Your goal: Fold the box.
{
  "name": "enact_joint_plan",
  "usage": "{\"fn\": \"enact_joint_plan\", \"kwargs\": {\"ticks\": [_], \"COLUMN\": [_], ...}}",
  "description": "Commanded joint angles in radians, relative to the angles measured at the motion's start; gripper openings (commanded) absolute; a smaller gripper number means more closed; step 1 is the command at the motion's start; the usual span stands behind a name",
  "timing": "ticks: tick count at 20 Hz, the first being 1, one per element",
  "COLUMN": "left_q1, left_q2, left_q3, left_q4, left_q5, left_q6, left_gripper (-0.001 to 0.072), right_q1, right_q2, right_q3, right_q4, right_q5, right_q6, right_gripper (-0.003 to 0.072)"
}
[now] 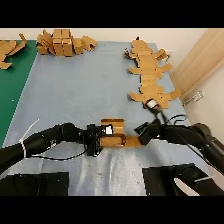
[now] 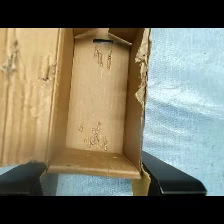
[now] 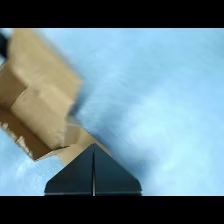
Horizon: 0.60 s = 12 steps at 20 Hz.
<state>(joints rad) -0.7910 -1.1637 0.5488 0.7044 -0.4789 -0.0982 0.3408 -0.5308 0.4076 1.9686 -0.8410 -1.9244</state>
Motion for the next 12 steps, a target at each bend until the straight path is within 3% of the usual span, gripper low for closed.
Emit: {"fn": "enact_joint_plan", "kwargs": {"ticks": [1, 5, 8, 12], "left_q1": [0.0, 0.0, 0.0, 0.0], "left_q2": [0.001, 0.001, 0.001, 0.001], "left_q3": [0.001, 0.001, 0.001, 0.001], "left_q4": [0.002, 0.002, 0.002, 0.002], "left_q5": [-0.002, -0.002, -0.002, -0.002], "left_q6": [0.0, 0.0, 0.0, 0.0], "left_gripper": [0.0562, 0.0562, 0.0562, 0.0562], "right_q1": [-0.17, -0.322, -0.341, -0.338], "right_q2": [0.114, 0.098, 0.025, -0.115], "right_q3": [-0.005, -0.065, -0.113, -0.134], "right_q4": [-0.127, -0.16, -0.09, 0.108], "right_q5": [-0.181, -0.237, -0.226, -0.14], "right_q6": [0.426, 0.571, 0.565, 0.398], "right_gripper": [0.0001, 0.0001, 0.0001, 0.0001]}}
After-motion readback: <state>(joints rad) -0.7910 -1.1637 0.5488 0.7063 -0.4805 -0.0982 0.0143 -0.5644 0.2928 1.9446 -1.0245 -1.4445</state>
